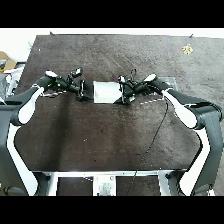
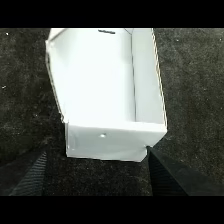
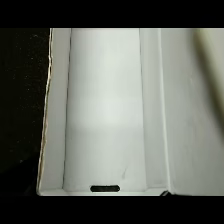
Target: Fold the box and place the chain.
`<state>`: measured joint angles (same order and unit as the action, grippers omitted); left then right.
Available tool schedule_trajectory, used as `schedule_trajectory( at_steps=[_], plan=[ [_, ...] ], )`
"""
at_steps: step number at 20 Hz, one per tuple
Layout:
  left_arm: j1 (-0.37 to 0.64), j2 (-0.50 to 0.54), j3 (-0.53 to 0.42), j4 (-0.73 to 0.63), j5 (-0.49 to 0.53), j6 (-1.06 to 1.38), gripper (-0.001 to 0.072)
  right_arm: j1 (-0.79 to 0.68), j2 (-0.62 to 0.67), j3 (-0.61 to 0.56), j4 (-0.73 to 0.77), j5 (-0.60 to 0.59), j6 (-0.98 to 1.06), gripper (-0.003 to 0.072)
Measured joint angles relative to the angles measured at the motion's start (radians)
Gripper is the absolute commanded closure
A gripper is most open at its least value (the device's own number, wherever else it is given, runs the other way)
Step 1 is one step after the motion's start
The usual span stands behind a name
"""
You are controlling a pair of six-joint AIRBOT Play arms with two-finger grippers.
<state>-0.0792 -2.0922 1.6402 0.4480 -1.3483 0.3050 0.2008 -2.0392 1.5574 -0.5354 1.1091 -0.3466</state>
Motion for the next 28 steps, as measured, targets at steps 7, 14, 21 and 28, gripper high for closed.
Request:
schedule_trajectory(
  at_steps=[7, 14, 21, 28],
  plan=[
    [0.021, 0.0, 0.0, -0.014, -0.024, 0.001, -0.0011, 0.002, 0.0, 0.0, 0.002, 0.006, -0.002, 0.0219],
    [0.021, 0.0, 0.0, 0.033, -0.049, -0.011, -0.0011, 0.001, 0.0, 0.0, 0.0, 0.002, -0.002, 0.0219],
    [0.019, 0.0, 0.0, 0.031, -0.036, -0.034, -0.0011, 0.001, 0.0, 0.0, 0.0, 0.002, -0.002, 0.0219],
    [-0.01, -0.001, 0.0, 0.031, -0.029, -0.035, -0.0011, 0.0, 0.0, 0.0, -0.004, 0.004, -0.002, 0.0219]
  ],
)
